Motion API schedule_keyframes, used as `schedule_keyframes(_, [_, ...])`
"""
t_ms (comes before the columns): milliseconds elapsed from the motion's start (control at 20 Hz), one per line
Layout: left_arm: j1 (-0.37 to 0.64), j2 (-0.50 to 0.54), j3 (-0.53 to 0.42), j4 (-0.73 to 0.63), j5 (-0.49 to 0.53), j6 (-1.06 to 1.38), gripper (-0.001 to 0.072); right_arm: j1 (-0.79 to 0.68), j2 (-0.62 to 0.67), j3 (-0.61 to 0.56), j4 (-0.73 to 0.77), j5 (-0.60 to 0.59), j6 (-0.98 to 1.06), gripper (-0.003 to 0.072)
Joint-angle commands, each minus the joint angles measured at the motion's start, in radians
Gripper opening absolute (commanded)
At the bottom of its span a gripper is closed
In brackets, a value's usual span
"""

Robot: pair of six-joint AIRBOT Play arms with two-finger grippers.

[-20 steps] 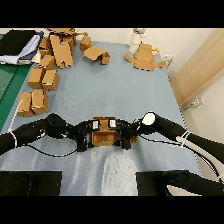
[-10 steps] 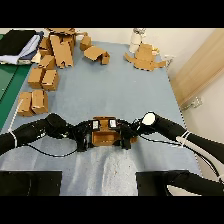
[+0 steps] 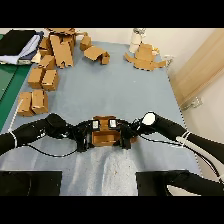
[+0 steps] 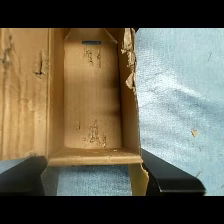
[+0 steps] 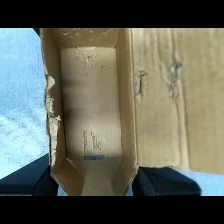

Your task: Fold the box.

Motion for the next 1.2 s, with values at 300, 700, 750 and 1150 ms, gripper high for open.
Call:
schedule_keyframes(300, [0.000,0.000,0.000,0.001,0.002,-0.002,0.0445,0.000,0.051,0.001,0.008,-0.003,0.057,0.0588])
schedule_keyframes(700, [0.000,0.000,0.000,0.001,0.002,-0.002,0.0446,0.000,0.139,0.001,-0.157,0.003,0.203,0.0587])
schedule_keyframes(750, [0.000,0.000,0.000,0.001,0.002,-0.002,0.0445,0.000,0.145,0.001,-0.164,0.009,0.205,0.0587])
schedule_keyframes(1150, [0.000,0.000,0.000,0.001,0.002,-0.005,0.0445,-0.003,0.271,0.001,-0.360,0.105,0.376,0.0586])
